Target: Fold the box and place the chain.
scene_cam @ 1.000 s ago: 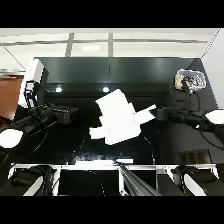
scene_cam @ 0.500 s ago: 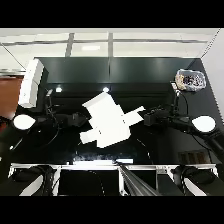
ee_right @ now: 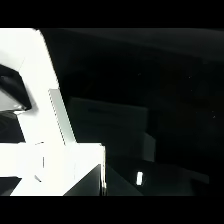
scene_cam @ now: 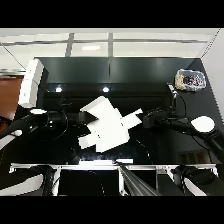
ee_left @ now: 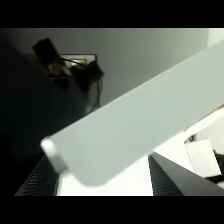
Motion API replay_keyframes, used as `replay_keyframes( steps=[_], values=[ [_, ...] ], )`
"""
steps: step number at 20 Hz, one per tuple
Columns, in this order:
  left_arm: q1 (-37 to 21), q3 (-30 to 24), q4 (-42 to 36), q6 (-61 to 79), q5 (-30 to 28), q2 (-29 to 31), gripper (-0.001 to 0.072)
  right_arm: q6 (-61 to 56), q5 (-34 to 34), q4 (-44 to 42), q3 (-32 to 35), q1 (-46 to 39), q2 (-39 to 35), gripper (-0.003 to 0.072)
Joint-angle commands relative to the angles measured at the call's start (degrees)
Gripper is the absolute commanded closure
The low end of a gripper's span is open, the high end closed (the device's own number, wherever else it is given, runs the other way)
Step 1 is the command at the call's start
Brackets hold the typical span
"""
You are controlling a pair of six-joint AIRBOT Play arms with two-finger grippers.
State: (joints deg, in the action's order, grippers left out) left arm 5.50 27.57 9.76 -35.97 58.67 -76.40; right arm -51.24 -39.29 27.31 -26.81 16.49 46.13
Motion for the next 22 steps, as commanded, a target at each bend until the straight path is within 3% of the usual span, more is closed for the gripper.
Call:
replay_keyframes(
  steps=[1, 3, 5, 6, 7, 10, 11, 13, 14, 16, 18, 19, 20, 21, 22],
  values=[
    [-0.17, 2.62, -2.69, 12.92, 12.70, -6.10, 0.0003, -0.02, -0.39, -0.02, 0.04, 0.04, -0.02, 0.0676],
    [-0.17, 4.42, -0.28, 17.81, 19.93, -7.89, 0.0031, 0.00, -0.39, 0.52, 0.04, 0.04, -0.02, 0.0676],
    [-0.17, 6.01, 4.31, 17.44, 19.19, -8.57, 0.0061, -0.98, -0.42, 3.13, 0.04, 0.00, -0.02, 0.0676],
    [-0.13, 6.38, 4.79, 17.51, 19.10, -8.87, 0.0160, -2.64, -0.39, 4.83, 0.04, 0.00, -0.02, 0.0676],
    [-0.11, 6.64, 4.76, 17.57, 19.10, -9.05, 0.0167, -4.42, -0.42, 6.78, 0.04, 0.00, -0.02, 0.0676],
    [-0.11, 7.34, 7.02, 18.82, 19.19, -9.09, 0.0283, -6.51, -0.57, 9.01, 0.04, 0.00, -0.02, 0.0676],
    [-0.11, 7.54, 8.33, 18.91, 19.54, -9.09, 0.0363, -6.51, -0.57, 8.98, 0.04, 0.00, -0.02, 0.0676],
    [-0.11, 7.61, 9.51, 18.95, 19.78, -9.07, 0.0390, -6.51, -0.57, 9.01, 0.04, 0.00, -0.02, 0.0676],
    [-0.11, 7.61, 9.49, 19.34, 19.78, -9.07, 0.0531, -6.51, -0.61, 9.03, 0.04, 0.00, -0.02, 0.0676],
    [0.17, 7.61, 9.44, 19.96, 19.58, -9.07, 0.0575, -6.51, -0.63, 9.03, 0.04, 0.00, -0.02, 0.0676],
    [0.90, 7.72, 9.49, 21.29, 19.43, -9.07, 0.0683, -6.75, -0.57, 9.35, -0.07, -0.02, -0.02, 0.0674],
    [1.31, 7.93, 9.55, 21.44, 19.39, -9.07, 0.0684, -6.88, -0.90, 9.35, -0.48, -0.35, -0.02, 0.0592],
    [1.66, 8.35, 9.75, 21.46, 19.37, -9.01, 0.0685, -6.86, -2.05, 9.94, -1.38, -1.18, -0.02, 0.0357],
    [1.99, 8.87, 9.79, 21.44, 19.39, -8.81, 0.0686, -6.84, -4.33, 12.39, -3.10, -2.62, -0.02, 0.0178],
    [2.19, 9.42, 9.86, 21.44, 19.37, -8.35, 0.0687, -6.80, -7.61, 16.92, -5.46, -4.33, -0.02, 0.0063]
  ],
)
